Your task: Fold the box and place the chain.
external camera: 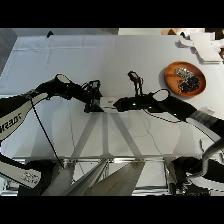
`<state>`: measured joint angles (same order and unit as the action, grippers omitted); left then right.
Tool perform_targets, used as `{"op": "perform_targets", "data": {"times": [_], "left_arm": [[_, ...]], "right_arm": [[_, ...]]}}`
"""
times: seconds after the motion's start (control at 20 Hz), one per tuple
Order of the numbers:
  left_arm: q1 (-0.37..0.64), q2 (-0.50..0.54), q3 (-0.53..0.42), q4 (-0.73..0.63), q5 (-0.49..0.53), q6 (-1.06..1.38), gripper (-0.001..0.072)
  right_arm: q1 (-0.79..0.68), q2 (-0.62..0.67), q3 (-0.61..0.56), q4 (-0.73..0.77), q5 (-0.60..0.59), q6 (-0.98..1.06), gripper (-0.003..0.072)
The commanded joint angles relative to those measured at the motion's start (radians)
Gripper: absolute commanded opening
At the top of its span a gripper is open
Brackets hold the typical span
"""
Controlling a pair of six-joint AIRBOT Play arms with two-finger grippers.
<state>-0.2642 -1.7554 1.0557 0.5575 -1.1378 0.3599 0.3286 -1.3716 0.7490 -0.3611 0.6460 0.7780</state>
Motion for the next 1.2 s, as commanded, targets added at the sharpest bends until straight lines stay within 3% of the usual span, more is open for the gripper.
{"op": "perform_targets", "data": {"times": [0.0, 0.4, 0.7, 1.0, 1.15], "left_arm": [[0.0, 0.0, 0.0, -0.003, 0.005, -0.002, 0.0257], [0.0, 0.0, 0.0, -0.003, 0.005, -0.002, 0.0257], [0.0, 0.0, 0.0, -0.003, 0.005, -0.002, 0.0257], [0.0, 0.0, 0.0, -0.003, 0.005, -0.002, 0.0257], [0.0, 0.0, 0.0, -0.003, 0.004, -0.002, 0.0257]], "right_arm": [[0.019, -0.006, -0.005, -0.026, 0.008, 0.004, 0.0009], [0.017, 0.005, -0.006, 0.008, -0.04, 0.002, 0.0009], [-0.025, 0.127, -0.014, 0.087, -0.028, -0.027, 0.0007], [-0.071, 0.137, -0.185, 0.449, -0.022, -0.14, 0.0006], [-0.071, 0.073, -0.207, 0.465, -0.033, -0.154, 0.0006]]}}
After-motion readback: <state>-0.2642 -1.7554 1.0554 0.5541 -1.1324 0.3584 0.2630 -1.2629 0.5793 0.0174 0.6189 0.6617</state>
